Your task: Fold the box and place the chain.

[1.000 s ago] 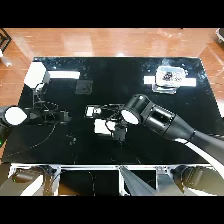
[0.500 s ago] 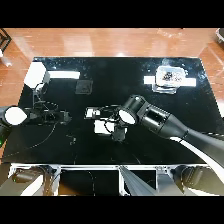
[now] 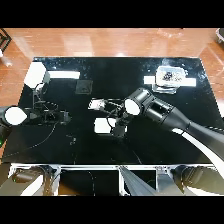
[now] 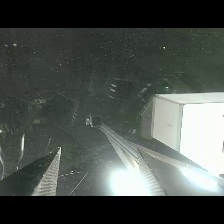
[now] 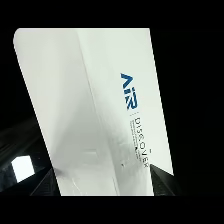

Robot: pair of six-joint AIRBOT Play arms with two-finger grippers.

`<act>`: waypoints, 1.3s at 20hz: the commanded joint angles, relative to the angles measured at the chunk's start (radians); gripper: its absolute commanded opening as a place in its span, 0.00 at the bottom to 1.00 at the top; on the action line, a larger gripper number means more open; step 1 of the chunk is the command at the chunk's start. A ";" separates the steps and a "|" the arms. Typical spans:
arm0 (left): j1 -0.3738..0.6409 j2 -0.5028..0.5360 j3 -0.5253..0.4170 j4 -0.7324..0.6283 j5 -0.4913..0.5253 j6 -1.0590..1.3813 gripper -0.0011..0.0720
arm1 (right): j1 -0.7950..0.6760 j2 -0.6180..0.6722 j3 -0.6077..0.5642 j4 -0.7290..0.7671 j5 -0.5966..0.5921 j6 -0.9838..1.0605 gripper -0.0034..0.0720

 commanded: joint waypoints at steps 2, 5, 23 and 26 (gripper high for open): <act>0.001 0.000 -0.001 0.000 0.000 0.000 0.80 | -0.011 -0.009 0.000 0.022 -0.026 0.000 0.98; 0.001 0.000 -0.001 0.000 0.000 0.000 0.80 | -0.011 -0.027 0.000 0.020 -0.037 0.000 0.98; 0.001 0.000 -0.001 0.000 0.001 0.000 0.80 | -0.031 -0.059 0.000 0.015 -0.154 0.015 0.70; 0.001 0.000 -0.001 0.005 0.002 0.000 0.80 | -0.031 -0.060 0.000 0.014 -0.153 0.015 0.61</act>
